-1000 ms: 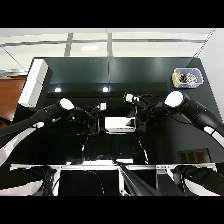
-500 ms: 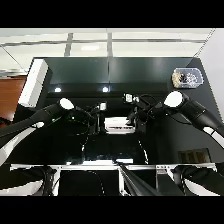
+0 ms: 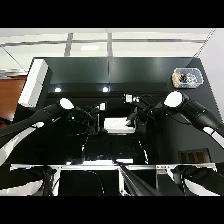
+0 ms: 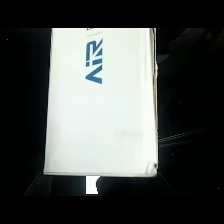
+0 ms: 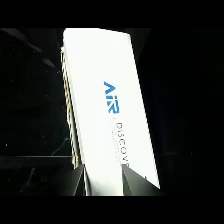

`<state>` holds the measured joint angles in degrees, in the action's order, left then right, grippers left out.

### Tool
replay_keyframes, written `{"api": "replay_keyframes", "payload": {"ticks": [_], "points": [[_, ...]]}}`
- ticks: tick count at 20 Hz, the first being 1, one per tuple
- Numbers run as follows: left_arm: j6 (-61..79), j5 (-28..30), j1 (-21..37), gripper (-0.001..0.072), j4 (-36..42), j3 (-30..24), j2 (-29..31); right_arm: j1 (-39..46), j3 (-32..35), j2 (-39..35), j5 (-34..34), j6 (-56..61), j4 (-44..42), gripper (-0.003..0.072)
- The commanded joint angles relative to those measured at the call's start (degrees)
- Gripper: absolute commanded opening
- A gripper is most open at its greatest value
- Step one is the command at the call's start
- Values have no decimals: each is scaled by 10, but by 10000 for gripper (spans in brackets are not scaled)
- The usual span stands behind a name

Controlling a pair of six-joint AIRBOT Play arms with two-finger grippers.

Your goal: Fold the box and place the chain.

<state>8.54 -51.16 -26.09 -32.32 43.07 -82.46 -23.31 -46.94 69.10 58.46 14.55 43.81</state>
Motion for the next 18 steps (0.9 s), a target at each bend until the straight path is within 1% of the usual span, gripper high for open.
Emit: {"api": "replay_keyframes", "payload": {"ticks": [1,2,3,15,17,18], "points": [[0,0,0,398,0,0,0,0,0,0,5,0,2,285],[0,0,0,398,0,0,0,0,0,0,5,0,5,304],[0,0,0,398,0,0,0,0,0,1,5,1,6,357],[0,0,0,398,0,0,0,0,17,0,5,12,10,353],[0,0,0,399,0,0,0,2,4,-6,26,69,10,353],[0,0,0,399,0,0,0,7,-6,-11,52,114,10,354]]}}
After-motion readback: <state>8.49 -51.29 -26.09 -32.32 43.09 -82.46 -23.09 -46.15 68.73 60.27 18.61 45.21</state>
